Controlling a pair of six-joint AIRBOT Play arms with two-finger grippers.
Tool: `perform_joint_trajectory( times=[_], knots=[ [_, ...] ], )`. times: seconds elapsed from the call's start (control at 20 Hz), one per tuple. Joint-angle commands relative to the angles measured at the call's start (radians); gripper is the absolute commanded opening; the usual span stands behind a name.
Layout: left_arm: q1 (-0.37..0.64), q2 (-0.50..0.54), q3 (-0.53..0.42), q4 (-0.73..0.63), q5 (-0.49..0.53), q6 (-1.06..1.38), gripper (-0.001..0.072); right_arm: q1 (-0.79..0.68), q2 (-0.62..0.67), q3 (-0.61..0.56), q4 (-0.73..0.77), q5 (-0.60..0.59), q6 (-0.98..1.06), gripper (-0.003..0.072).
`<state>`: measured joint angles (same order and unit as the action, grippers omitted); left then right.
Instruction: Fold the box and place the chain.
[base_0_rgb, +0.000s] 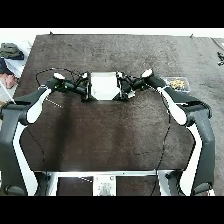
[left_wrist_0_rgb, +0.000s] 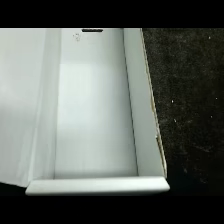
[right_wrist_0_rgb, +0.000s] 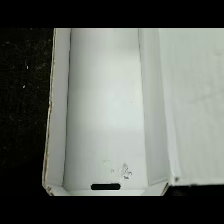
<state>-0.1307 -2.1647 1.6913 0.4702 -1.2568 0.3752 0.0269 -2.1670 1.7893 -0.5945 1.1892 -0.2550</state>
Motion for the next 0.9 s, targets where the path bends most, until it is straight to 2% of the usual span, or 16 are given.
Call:
perform_joint_trajectory(
  times=[0.0, 0.45, 0.5, 0.55, 0.7, 0.85],
  knots=[
    [0.001, 0.001, 0.001, 0.0, 0.001, 0.0, 0.0345, 0.001, 0.0, 0.0, 0.0, 0.001, 0.0, 0.0277],
    [0.001, 0.001, 0.001, 0.0, 0.002, 0.0, 0.0345, 0.001, 0.002, 0.0, 0.02, 0.003, 0.001, 0.0279],
    [0.001, 0.001, 0.001, 0.0, 0.001, 0.0, 0.0345, 0.001, 0.005, 0.0, 0.02, 0.003, 0.0, 0.0358],
    [0.001, 0.001, 0.001, 0.0, 0.001, 0.0, 0.0345, 0.001, 0.012, 0.0, 0.019, 0.001, 0.0, 0.0598],
    [0.001, 0.001, 0.001, 0.0, 0.001, 0.0, 0.0345, -0.004, 0.032, 0.0, -0.005, 0.019, 0.004, 0.0592],
    [0.001, 0.001, 0.001, 0.0, 0.001, 0.0, 0.0345, -0.007, 0.044, 0.0, -0.097, 0.039, 0.005, 0.0592]
  ],
)
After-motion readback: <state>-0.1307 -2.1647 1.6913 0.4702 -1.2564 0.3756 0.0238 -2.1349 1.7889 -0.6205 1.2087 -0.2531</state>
